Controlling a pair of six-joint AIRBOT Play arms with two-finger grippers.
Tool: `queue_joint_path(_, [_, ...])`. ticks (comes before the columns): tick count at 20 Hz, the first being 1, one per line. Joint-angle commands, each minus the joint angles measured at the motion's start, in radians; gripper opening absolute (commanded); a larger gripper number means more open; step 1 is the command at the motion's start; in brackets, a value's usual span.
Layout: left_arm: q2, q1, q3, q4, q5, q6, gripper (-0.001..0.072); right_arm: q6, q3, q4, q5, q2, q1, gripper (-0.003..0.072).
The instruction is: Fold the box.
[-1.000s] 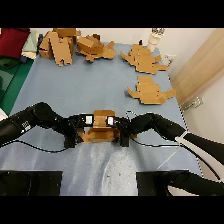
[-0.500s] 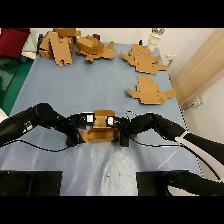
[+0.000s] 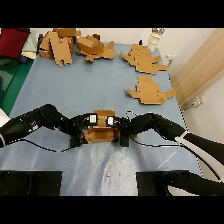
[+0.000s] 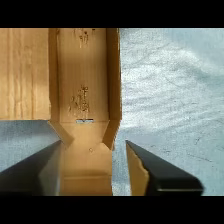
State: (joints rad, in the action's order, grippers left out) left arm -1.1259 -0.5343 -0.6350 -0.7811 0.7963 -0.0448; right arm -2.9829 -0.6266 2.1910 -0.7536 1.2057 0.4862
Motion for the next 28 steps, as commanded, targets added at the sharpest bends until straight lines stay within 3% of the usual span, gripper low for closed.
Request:
queue_joint_path(1, [-0.021, -0.003, 0.000, 0.004, -0.012, 0.001, 0.0398, 0.000, 0.000, 0.000, 0.000, 0.000, 0.000, 0.0595])
queue_joint_path(8, [-0.021, -0.020, 0.000, 0.036, -0.044, 0.006, 0.0400, 0.000, 0.000, 0.000, 0.000, 0.000, 0.000, 0.0594])
queue_joint_path(11, [-0.021, -0.080, 0.000, 0.033, -0.115, 0.008, 0.0396, 0.000, 0.000, 0.000, 0.000, 0.000, 0.000, 0.0594])
queue_joint_path(12, [-0.021, -0.096, 0.000, 0.026, -0.136, 0.008, 0.0243, 0.000, 0.000, 0.000, 0.000, 0.000, 0.000, 0.0594])
queue_joint_path(22, [-0.021, -0.115, 0.000, -0.004, -0.162, 0.007, 0.0222, 0.000, 0.000, 0.000, 0.000, 0.000, 0.000, 0.0594])
queue_joint_path(23, [-0.021, -0.115, 0.000, -0.004, -0.162, 0.008, 0.0146, 0.000, 0.000, 0.000, 0.000, 0.000, 0.000, 0.0595])
queue_joint_path(24, [-0.021, -0.115, 0.000, -0.004, -0.162, 0.008, 0.0023, 0.000, 0.000, 0.000, 0.000, 0.000, 0.000, 0.0595])
queue_joint_path(28, [-0.021, -0.115, 0.000, -0.003, -0.167, 0.008, 0.0023, 0.000, 0.000, 0.000, 0.000, 0.000, 0.000, 0.0594])
